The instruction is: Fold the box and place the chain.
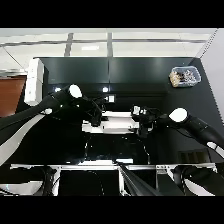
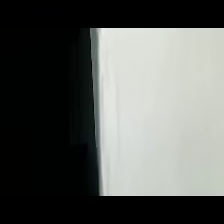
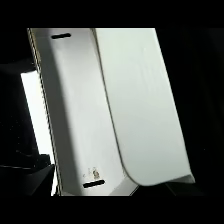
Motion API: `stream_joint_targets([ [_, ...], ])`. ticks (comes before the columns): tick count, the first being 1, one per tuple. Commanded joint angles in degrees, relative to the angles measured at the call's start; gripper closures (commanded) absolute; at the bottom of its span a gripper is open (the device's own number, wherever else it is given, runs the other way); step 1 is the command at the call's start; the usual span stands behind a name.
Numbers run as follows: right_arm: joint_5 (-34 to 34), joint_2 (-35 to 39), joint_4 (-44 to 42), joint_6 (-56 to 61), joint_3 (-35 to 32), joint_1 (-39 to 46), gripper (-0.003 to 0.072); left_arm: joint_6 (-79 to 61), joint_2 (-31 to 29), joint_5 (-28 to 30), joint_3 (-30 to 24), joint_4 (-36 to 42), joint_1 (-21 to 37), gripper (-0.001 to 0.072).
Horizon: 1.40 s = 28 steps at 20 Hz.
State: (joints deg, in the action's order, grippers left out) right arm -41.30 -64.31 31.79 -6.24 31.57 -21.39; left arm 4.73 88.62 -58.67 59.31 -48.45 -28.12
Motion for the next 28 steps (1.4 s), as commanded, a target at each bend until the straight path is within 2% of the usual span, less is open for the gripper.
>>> stream_joint_targets([
  [1,-2.1,-3.21,-2.82,-6.56,-0.04,0.17,-0.0014,0.24,0.02,0.2,0.09,-0.57,-0.11,0.0681],
  [12,-0.02,-7.39,-2.38,-10.49,-0.04,0.17,-0.0013,1.57,0.02,0.57,0.09,-0.11,-0.15,0.0681],
  [28,1.44,-8.35,-0.81,-5.81,-0.02,-0.57,-0.0013,1.57,0.02,0.61,0.09,-0.11,-0.15,0.0681],
])
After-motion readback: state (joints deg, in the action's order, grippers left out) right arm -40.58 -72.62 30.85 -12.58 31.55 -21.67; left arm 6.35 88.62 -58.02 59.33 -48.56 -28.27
